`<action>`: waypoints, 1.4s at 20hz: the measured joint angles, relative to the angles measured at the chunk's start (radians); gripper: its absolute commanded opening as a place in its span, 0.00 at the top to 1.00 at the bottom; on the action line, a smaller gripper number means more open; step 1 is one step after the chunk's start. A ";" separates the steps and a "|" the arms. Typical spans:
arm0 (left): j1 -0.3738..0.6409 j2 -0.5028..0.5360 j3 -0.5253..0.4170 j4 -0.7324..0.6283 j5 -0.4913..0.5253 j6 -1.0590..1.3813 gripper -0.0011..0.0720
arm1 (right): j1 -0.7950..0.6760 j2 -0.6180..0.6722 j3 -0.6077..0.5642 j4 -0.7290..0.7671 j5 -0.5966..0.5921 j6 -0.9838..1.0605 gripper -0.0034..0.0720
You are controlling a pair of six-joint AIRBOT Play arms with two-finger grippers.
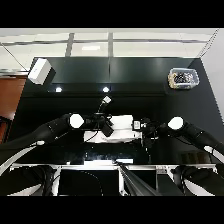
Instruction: Fold the box and place the chain.
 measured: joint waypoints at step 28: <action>0.151 0.266 -0.117 0.233 -0.337 0.470 0.02 | 0.000 0.000 0.000 0.001 0.000 0.001 0.70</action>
